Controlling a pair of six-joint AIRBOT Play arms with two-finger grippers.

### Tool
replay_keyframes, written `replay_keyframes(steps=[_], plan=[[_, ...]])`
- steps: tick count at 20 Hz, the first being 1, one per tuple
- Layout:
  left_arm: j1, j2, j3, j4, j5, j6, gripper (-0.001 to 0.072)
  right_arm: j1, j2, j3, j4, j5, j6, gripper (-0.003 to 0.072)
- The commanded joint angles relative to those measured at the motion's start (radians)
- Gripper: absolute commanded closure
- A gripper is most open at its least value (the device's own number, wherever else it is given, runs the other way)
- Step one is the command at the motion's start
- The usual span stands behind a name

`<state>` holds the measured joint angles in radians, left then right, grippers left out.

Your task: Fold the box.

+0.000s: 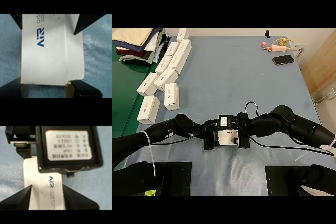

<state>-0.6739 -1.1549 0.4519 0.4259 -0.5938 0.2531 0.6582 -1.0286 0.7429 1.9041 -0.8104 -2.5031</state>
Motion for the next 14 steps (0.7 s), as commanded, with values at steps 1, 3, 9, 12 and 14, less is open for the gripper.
replay_keyframes(steps=[1,3,9,12,14], plan=[[0.000,0.000,0.000,0.000,0.000,0.000,0.0183,0.038,-0.001,0.000,-0.076,0.009,0.000,0.0101],[0.000,0.000,0.000,0.000,0.000,0.000,0.0183,0.084,-0.001,0.000,-0.115,0.011,0.024,0.0101],[0.000,0.000,0.000,0.000,0.000,0.000,0.0183,0.116,-0.001,0.000,-0.352,0.068,0.201,0.0103],[0.000,0.000,0.000,0.000,0.000,0.000,0.0183,0.116,0.000,0.000,-0.341,0.068,0.203,0.0104],[0.000,0.000,0.000,0.000,0.000,0.000,0.0183,0.116,0.000,0.000,-0.341,0.068,0.203,0.0109]])
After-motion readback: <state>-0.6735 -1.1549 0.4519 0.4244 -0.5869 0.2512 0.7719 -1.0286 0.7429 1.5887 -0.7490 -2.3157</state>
